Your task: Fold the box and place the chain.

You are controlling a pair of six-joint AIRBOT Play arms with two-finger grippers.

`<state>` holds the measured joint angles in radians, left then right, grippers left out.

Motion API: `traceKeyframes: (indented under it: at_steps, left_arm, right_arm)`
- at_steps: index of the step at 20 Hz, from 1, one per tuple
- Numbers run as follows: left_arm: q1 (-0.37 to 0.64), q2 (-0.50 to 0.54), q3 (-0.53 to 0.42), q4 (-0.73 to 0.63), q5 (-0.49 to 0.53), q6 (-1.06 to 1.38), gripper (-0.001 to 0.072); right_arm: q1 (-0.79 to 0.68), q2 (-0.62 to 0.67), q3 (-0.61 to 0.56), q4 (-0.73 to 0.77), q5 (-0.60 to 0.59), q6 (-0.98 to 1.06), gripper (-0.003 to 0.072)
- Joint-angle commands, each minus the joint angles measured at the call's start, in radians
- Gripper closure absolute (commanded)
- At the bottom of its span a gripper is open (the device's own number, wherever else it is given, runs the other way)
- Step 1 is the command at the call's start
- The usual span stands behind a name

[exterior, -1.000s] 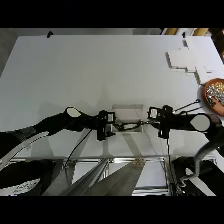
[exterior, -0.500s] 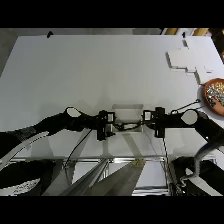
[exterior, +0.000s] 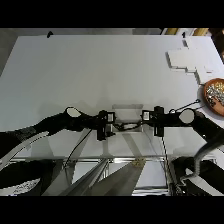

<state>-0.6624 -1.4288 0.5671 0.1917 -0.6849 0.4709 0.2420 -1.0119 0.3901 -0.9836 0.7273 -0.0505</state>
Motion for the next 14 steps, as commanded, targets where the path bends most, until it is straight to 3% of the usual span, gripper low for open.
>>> traceKeyframes:
  at_steps: [1, 4, 6, 11, 14]
  left_arm:
    - [0.000, 0.000, 0.000, 0.000, 0.000, 0.000, 0.0456]
    - [0.000, 0.000, 0.000, 0.000, 0.000, 0.000, 0.0456]
    - [0.000, 0.000, 0.000, 0.000, 0.000, 0.000, 0.0456]
    - [0.000, 0.000, 0.000, 0.000, 0.000, 0.000, 0.0456]
    - [0.000, 0.000, 0.000, 0.000, 0.000, 0.000, 0.0456]
  right_arm:
    - [0.001, 0.008, -0.001, -0.056, 0.024, -0.001, 0.0666]
    - [0.001, 0.076, -0.001, -0.187, 0.054, 0.079, 0.0666]
    - [0.001, 0.146, -0.001, -0.187, 0.074, 0.119, 0.0666]
    - [0.032, 0.364, -0.001, -0.035, 0.192, 0.163, 0.0666]
    - [0.051, 0.437, -0.001, 0.170, 0.234, 0.187, 0.0667]
